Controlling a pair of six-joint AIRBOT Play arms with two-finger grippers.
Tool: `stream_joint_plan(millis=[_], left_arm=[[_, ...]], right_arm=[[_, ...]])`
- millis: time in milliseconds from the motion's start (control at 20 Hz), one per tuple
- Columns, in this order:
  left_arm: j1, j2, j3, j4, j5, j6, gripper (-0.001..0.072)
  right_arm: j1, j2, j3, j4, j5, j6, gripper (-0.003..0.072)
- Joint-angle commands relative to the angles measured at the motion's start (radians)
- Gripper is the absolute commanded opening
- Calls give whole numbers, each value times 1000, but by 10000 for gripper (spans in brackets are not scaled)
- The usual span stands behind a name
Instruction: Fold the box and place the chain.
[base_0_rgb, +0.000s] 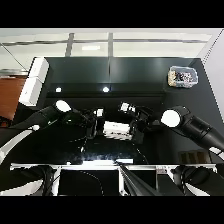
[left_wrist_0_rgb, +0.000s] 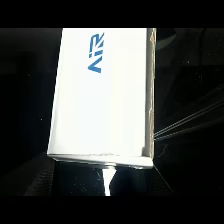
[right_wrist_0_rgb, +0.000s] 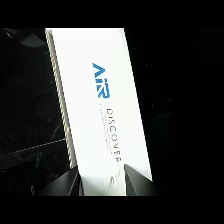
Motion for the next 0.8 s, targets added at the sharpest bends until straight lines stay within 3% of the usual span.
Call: stream_joint_plan(millis=[0,150,200,750], left_arm=[[0,-1,0,0,0,-1,371],[0,-1,0,0,0,-1,371],[0,-1,0,0,0,-1,371],[0,-1,0,0,0,-1,371]], right_arm=[[5,0,-6,2,2,1,299],[5,0,-6,2,0,1,319],[5,0,-6,2,-1,1,375],[5,0,-22,1,-1,1,374]])
